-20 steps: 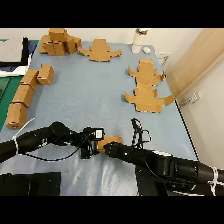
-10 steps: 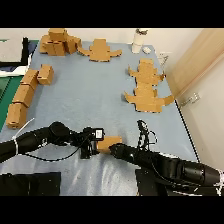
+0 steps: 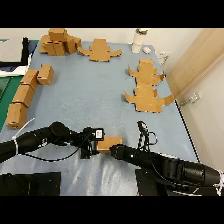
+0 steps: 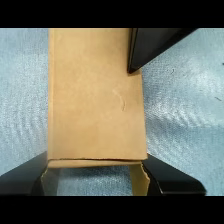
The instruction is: Fold the box.
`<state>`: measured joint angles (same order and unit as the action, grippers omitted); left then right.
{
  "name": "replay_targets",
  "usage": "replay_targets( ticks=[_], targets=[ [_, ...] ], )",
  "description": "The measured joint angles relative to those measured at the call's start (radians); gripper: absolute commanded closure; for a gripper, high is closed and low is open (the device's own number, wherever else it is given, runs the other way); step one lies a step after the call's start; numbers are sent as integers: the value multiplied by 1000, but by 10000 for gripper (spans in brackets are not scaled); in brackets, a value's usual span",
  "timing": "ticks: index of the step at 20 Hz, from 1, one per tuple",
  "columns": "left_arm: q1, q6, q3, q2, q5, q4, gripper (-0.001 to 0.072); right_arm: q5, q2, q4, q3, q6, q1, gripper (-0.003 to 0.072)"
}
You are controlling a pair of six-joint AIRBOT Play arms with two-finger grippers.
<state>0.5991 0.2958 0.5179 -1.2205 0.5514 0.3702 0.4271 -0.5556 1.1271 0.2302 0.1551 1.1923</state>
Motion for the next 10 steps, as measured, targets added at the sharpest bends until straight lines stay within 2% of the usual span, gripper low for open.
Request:
replay_targets(
  ticks=[10],
  targets=[
    [0, 0, 0, 0, 0, 0, 261, -11, 1, 13, -27, -10, 0, 682]
  ],
)
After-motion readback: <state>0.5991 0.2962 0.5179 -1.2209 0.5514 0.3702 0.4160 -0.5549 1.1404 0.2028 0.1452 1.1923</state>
